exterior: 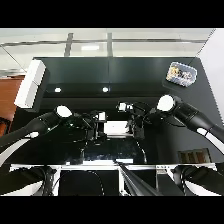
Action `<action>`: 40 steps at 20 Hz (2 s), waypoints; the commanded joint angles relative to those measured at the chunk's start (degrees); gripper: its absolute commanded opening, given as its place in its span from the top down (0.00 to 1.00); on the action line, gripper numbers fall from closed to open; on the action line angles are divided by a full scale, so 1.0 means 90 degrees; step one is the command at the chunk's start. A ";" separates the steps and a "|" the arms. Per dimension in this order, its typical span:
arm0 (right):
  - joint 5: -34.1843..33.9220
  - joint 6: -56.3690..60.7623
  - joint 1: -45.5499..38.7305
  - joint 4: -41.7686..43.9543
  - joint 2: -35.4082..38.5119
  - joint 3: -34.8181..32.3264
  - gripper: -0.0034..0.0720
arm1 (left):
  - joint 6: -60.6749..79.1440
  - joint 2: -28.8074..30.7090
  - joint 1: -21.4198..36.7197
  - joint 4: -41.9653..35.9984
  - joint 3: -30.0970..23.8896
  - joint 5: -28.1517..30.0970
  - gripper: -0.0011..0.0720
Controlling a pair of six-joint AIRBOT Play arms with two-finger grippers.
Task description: Fold the box and place the chain.
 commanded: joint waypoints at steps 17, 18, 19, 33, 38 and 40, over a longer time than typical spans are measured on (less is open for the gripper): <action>-0.0831 0.3818 -0.1171 0.2429 -0.0090 -0.1256 0.94 | -0.0015 -0.0005 0.0000 -0.0015 0.0005 0.0017 0.50; -0.0826 0.3864 -0.1171 0.2251 -0.0180 -0.1256 0.94 | -0.0015 -0.0005 0.0000 -0.0017 0.0005 0.0017 0.50; -0.0826 0.3864 -0.1171 0.2098 -0.0199 -0.1256 0.94 | -0.0015 -0.0005 0.0002 -0.0034 0.0005 0.0019 0.50; 0.2239 0.3456 -0.4163 0.1377 0.2101 -0.0590 0.94 | -0.1090 0.1073 0.0027 0.0308 0.0005 -0.0187 0.00; 0.1916 0.3449 -0.4461 0.1440 0.2227 -0.0619 0.94 | -0.1564 0.0794 -0.0670 0.0284 0.0860 0.0231 0.01; 0.1722 0.3449 -0.4456 0.1430 0.2227 -0.0639 0.94 | -0.2093 0.0158 -0.1025 0.0284 0.1520 0.0376 0.01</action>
